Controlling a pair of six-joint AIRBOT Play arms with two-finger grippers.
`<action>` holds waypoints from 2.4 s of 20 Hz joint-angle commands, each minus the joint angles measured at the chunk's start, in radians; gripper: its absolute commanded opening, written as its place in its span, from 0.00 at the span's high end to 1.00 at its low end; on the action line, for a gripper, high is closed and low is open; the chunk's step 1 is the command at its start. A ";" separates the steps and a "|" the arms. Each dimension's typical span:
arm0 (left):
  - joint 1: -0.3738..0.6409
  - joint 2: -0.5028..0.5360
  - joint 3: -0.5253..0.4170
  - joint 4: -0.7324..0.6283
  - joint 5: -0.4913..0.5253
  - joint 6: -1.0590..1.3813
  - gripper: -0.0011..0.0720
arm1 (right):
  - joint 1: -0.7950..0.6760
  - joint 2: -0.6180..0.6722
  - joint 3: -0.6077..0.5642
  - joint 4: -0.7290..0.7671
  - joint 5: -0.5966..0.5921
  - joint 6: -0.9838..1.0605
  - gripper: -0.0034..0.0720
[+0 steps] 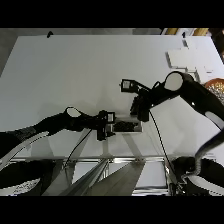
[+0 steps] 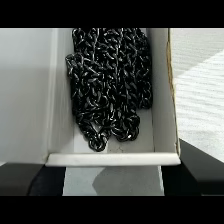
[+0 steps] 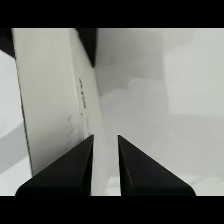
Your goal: Fold the box and place the chain.
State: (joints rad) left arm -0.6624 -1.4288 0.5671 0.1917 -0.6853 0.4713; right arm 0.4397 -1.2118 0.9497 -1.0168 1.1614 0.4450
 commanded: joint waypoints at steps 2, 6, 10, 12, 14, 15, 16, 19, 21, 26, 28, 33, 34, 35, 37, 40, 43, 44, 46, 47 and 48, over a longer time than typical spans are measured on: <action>0.000 0.000 0.000 0.000 0.000 0.000 0.64 | 0.016 0.095 -0.105 0.049 -0.042 -0.037 0.69; 0.000 0.000 0.000 0.000 0.000 0.000 0.64 | 0.075 0.157 -0.192 0.046 -0.072 -0.069 0.69; 0.000 0.000 0.000 0.000 0.000 0.000 0.64 | 0.113 0.170 -0.212 -0.003 -0.091 -0.069 0.69; 0.000 0.000 0.000 0.000 0.000 0.000 0.64 | 0.114 0.172 -0.212 0.004 -0.109 -0.069 0.58; 0.000 0.000 0.000 0.000 0.000 0.000 0.64 | 0.114 0.173 -0.212 0.003 -0.119 -0.069 0.56; 0.000 0.000 0.000 0.000 0.000 0.000 0.64 | 0.114 0.173 -0.212 0.003 -0.124 -0.069 0.56; 0.000 0.000 0.000 0.000 0.000 0.000 0.64 | 0.120 0.173 -0.212 0.003 -0.131 -0.069 0.56; 0.000 0.000 0.000 0.000 0.000 0.000 0.64 | 0.176 0.172 -0.212 0.002 -0.163 -0.081 0.56; 0.000 0.000 0.000 0.000 0.000 0.000 0.64 | 0.206 0.170 -0.212 0.002 -0.205 -0.080 0.56; 0.000 0.000 0.000 0.000 0.000 0.000 0.64 | 0.220 0.139 -0.212 0.000 -0.224 -0.079 0.57; 0.000 0.000 0.000 0.000 0.000 0.000 0.64 | 0.220 0.117 -0.212 0.000 -0.225 -0.079 0.57; 0.000 0.000 0.000 0.000 0.000 0.000 0.64 | 0.220 0.132 -0.212 -0.038 -0.233 -0.077 0.75; 0.000 0.000 0.000 0.000 0.000 0.000 0.64 | 0.220 0.140 -0.212 -0.048 -0.235 -0.076 0.75; 0.000 0.000 0.000 0.000 0.000 0.000 0.64 | 0.220 0.145 -0.212 -0.054 -0.235 -0.076 0.75; 0.000 0.000 0.000 0.000 0.000 0.000 0.64 | 0.220 0.145 -0.212 -0.056 -0.235 -0.076 0.85; 0.000 0.000 0.000 0.000 0.000 0.000 0.64 | 0.220 0.145 -0.212 -0.056 -0.243 -0.076 0.85; 0.000 0.000 0.000 0.000 0.000 0.000 0.64 | 0.220 0.147 -0.212 -0.056 -0.267 -0.067 0.85; 0.000 0.000 0.000 0.000 0.000 0.000 0.64 | 0.220 0.148 -0.212 -0.056 -0.275 -0.053 0.85; 0.000 0.000 0.000 0.000 0.000 0.000 0.64 | 0.220 0.148 -0.212 -0.059 -0.283 -0.052 0.85; 0.000 0.000 0.000 0.000 0.000 0.000 0.64 | 0.220 0.148 -0.212 -0.060 -0.289 -0.052 0.85; 0.000 0.000 0.000 0.000 0.000 0.000 0.64 | 0.219 0.148 -0.212 -0.060 -0.297 -0.052 0.85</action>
State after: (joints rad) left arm -0.6617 -1.4288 0.5671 0.1909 -0.6807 0.4698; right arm 0.6590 -1.0645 0.7376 -1.0737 0.8913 0.3862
